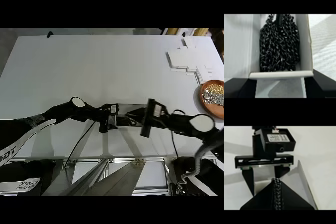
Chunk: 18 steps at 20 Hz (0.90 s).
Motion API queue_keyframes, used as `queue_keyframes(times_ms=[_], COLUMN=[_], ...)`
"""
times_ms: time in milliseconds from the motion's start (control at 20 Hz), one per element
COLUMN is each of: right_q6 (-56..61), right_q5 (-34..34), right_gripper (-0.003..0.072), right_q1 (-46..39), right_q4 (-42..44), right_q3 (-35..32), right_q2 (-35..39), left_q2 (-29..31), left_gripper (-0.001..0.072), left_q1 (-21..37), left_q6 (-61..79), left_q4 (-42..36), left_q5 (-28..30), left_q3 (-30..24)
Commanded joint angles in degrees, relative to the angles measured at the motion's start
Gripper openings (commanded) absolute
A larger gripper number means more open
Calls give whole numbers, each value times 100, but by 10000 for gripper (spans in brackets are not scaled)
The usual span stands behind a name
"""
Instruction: Fold the box and place the chain.
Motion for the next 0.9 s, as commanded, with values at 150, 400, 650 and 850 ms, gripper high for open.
queue_keyframes(times_ms=[150,400,650,850], right_q6=[175,197,330,321], right_q5=[-929,-822,264,1725], right_gripper=[251,269,260,259], right_q1=[662,417,-809,-1982], right_q4=[258,-92,-1231,-2203], right_q3=[9,192,247,247], right_q2=[-730,-280,330,343], left_q2=[0,0,0,0], left_gripper=[82,82,82,82], left_q1=[0,0,0,0], left_q6=[2,2,2,2], left_q4=[0,0,2,0], left_q5=[2,2,0,2], left_q3=[0,0,0,0])
